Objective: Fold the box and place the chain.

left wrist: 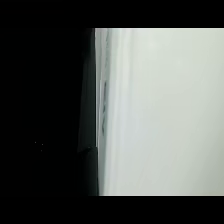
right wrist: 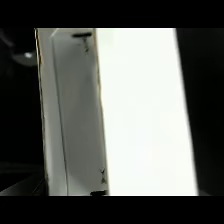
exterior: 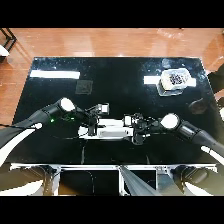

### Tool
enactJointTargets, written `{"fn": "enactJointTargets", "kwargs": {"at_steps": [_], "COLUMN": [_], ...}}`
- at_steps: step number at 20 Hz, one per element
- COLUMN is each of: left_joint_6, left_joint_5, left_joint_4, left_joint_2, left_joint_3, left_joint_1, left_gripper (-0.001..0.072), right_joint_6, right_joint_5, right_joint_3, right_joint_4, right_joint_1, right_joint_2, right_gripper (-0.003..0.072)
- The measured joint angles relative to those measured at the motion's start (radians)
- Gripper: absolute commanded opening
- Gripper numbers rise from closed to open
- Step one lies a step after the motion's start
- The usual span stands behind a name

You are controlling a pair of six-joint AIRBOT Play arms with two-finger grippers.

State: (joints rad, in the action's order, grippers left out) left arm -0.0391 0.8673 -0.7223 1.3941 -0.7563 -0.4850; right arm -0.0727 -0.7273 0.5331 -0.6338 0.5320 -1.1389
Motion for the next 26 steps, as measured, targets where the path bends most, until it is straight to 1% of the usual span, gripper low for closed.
{"fn": "enactJointTargets", "kwargs": {"at_steps": [4,11,26], "left_joint_6": [0.002,0.005,0.002], "left_joint_5": [0.0,-0.002,-0.021], "left_joint_4": [0.0,0.001,0.001], "left_joint_2": [0.0,0.0,0.0], "left_joint_3": [0.0,0.0,0.0], "left_joint_1": [0.0,0.0,0.0], "left_gripper": [0.0023,0.0023,0.0023], "right_joint_6": [-0.078,-0.138,-0.129], "right_joint_5": [-0.02,-0.027,0.017], "right_joint_3": [0.0,-0.014,-0.021], "right_joint_4": [0.039,0.077,0.094], "right_joint_1": [-0.034,-0.053,-0.036], "right_joint_2": [-0.046,-0.085,-0.093], "right_gripper": [0.0698,0.0698,0.0698]}}
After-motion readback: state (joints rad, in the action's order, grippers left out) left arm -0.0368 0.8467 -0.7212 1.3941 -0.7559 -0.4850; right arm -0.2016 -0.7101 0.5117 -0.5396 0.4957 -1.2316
